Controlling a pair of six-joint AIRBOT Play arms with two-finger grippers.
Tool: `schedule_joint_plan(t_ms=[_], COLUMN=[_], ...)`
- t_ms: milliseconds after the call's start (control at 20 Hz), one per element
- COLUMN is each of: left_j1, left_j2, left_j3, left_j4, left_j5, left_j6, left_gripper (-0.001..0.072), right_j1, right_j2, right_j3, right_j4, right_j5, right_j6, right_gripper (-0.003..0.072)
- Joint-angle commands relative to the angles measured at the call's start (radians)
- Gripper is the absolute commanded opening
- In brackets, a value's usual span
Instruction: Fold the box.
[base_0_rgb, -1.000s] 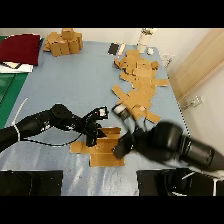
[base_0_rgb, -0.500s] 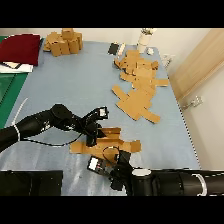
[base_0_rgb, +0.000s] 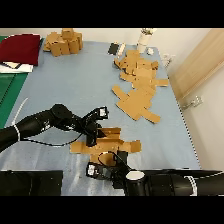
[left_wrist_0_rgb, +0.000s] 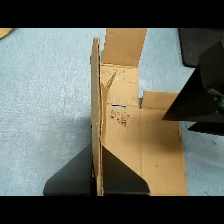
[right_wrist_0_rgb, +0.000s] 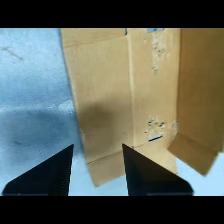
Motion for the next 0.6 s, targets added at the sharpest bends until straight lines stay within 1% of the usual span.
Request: schedule_joint_plan(t_ms=[0,200,300,400,550], left_j1=[0.0,0.0,0.0,0.0,0.0], left_j2=[0.0,0.0,0.0,0.0,0.0], left_j3=[0.001,0.001,0.001,0.001,0.001], left_j4=[0.0,0.0,0.0,0.0,0.0], left_j5=[0.0,0.0,0.0,0.0,0.0], left_j6=[0.0,0.0,0.0,0.0,0.0], left_gripper=[0.0015,0.0015,0.0014,0.0015,0.0014], right_j1=[0.001,0.001,0.001,0.002,0.005], right_j2=[-0.012,-0.012,-0.012,-0.012,-0.012], right_j3=[0.003,0.003,0.006,0.01,0.008], right_j4=[-0.125,-0.182,-0.168,-0.081,0.101], right_j5=[-0.029,-0.058,-0.062,-0.059,-0.027], right_j6=[0.061,0.067,0.081,0.072,-0.04], right_gripper=[0.0461,0.0461,0.0461,0.0462,0.0461])
